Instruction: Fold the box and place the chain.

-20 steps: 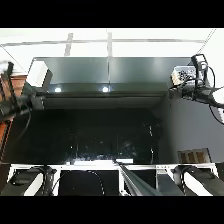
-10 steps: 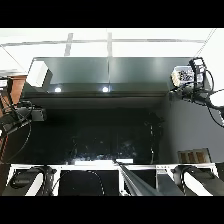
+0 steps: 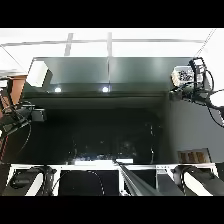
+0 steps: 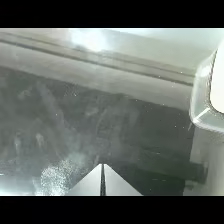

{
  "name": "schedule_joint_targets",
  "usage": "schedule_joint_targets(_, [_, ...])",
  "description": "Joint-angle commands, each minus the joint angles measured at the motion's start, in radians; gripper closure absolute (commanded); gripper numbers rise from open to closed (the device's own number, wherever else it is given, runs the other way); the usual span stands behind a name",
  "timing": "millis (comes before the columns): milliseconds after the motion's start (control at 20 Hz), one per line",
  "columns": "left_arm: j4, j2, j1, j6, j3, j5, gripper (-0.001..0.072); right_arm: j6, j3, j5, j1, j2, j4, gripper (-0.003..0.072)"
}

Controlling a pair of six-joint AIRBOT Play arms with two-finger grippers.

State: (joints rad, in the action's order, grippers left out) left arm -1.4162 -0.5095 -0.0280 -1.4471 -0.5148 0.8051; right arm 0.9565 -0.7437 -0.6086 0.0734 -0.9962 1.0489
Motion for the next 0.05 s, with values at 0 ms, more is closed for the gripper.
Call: schedule_joint_targets(0, [0.0,0.001,-0.001,0.0,0.0,0.0,0.0683,0.0,0.0,0.0,0.0,0.001,0.0,0.0668])
